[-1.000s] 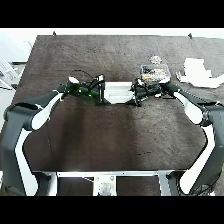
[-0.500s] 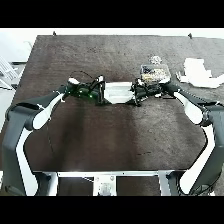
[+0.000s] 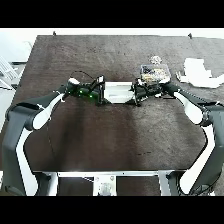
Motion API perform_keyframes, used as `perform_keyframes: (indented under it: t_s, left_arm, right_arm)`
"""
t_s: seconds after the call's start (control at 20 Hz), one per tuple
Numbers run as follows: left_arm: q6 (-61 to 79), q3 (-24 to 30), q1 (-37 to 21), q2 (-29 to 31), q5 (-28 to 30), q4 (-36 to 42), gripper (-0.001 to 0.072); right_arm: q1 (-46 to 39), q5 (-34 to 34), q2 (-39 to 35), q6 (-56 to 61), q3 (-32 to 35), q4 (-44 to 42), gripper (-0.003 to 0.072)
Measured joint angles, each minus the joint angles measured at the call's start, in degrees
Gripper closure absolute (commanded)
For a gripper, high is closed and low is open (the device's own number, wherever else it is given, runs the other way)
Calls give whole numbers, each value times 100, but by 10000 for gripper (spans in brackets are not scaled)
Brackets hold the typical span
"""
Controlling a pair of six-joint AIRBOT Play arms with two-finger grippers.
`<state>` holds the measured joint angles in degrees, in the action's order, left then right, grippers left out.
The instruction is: Fold the box and place the chain.
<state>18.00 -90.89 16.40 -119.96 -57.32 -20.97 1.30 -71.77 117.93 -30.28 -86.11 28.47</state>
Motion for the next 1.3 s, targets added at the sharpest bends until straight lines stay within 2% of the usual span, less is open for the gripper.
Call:
perform_keyframes:
  t_s: [0.9,0.95,1.0,1.3]
  left_arm:
    - [7,0,0,2,52,0,290]
    - [7,0,0,2,52,0,290]
    - [9,0,0,2,63,2,290]
    - [9,-2,0,0,83,9,289]
  right_arm:
    - [4,-2,0,0,-2,2,109]
    - [7,-4,0,2,0,2,86]
    - [7,-4,0,0,-2,2,-30]
    - [-2,-28,-17,11,0,37,-34]
